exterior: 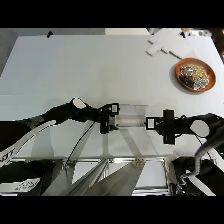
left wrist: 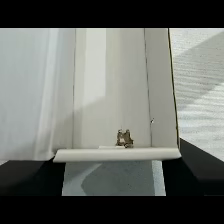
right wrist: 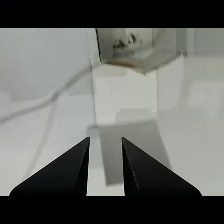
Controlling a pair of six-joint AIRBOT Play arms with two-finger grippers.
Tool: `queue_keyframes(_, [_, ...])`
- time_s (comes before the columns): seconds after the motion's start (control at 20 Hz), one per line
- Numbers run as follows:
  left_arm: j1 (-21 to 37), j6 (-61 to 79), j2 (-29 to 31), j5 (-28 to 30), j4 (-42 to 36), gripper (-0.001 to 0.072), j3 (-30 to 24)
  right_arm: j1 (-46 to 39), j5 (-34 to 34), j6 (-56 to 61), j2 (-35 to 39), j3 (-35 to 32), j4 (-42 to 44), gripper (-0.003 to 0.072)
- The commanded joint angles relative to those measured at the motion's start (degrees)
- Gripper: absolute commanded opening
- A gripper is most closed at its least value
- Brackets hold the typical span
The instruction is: Fold the box and place the chain.
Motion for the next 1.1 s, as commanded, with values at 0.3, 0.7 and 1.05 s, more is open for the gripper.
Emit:
queue_keyframes(0.3, [0.0,0.0,0.0,0.0,0.0,0.0099,0.0,0.0,-13.1,-12.9,-10.5,-0.9,4.2,0.0218])
queue_keyframes(0.7, [0.0,0.0,0.0,0.0,0.0,0.0099,0.0,0.0,-16.8,-19.1,-10.4,-0.9,14.8,0.0217])
queue_keyframes(1.05, [0.0,0.0,0.0,0.0,0.0,0.0099,0.0,0.0,-14.4,-20.0,-10.5,-0.9,20.1,0.0153])
